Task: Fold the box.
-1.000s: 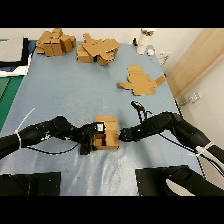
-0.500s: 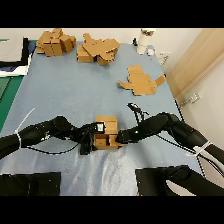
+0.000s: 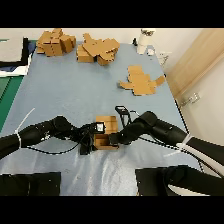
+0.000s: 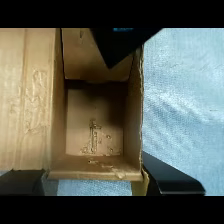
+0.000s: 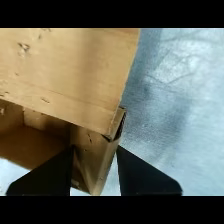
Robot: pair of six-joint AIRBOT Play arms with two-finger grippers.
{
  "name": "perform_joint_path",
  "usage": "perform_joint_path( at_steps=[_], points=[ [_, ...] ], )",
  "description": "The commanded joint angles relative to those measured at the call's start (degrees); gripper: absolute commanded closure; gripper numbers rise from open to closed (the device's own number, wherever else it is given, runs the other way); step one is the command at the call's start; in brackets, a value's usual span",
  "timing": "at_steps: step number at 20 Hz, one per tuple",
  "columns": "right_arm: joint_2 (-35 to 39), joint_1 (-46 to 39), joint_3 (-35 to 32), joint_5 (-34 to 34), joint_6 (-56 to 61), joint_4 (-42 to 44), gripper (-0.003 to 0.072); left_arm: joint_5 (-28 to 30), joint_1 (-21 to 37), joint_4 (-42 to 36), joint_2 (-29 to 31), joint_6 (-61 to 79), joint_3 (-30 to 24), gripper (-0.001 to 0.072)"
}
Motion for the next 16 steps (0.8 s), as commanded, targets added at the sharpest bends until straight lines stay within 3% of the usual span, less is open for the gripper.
perform_joint_path(
  at_steps=[1,7,9,11,12,13,14,16],
  points=[
    [-4.7,6.5,6.1,-6.8,15.2,-13.5,0.0288,0.0,0.0,0.0,0.0,0.0,0.0,0.0249],
    [-12.3,9.6,12.2,-15.4,24.9,-15.9,0.0288,0.0,0.0,0.0,0.0,0.0,0.0,0.0249],
    [-13.2,9.6,12.3,-16.5,26.5,-16.0,0.0353,0.0,0.0,0.0,0.0,0.0,0.0,0.0249],
    [-13.2,9.6,12.4,-16.8,28.2,-16.4,0.0360,0.0,0.0,0.0,0.0,0.0,0.0,0.0249],
    [-13.2,9.6,12.4,-16.9,28.5,-16.4,0.0425,0.0,0.0,0.0,0.0,0.0,0.0,0.0249],
    [-13.2,9.6,12.4,-16.9,28.5,-16.4,0.0432,0.0,0.0,0.0,0.0,0.0,0.0,0.0249],
    [-13.2,9.6,12.4,-16.8,28.5,-16.4,0.0559,0.0,0.0,0.0,0.0,0.0,0.0,0.0249],
    [-13.2,9.6,12.4,-16.8,28.5,-16.3,0.0652,0.0,0.0,0.0,0.0,0.0,0.0,0.0249]
  ],
)
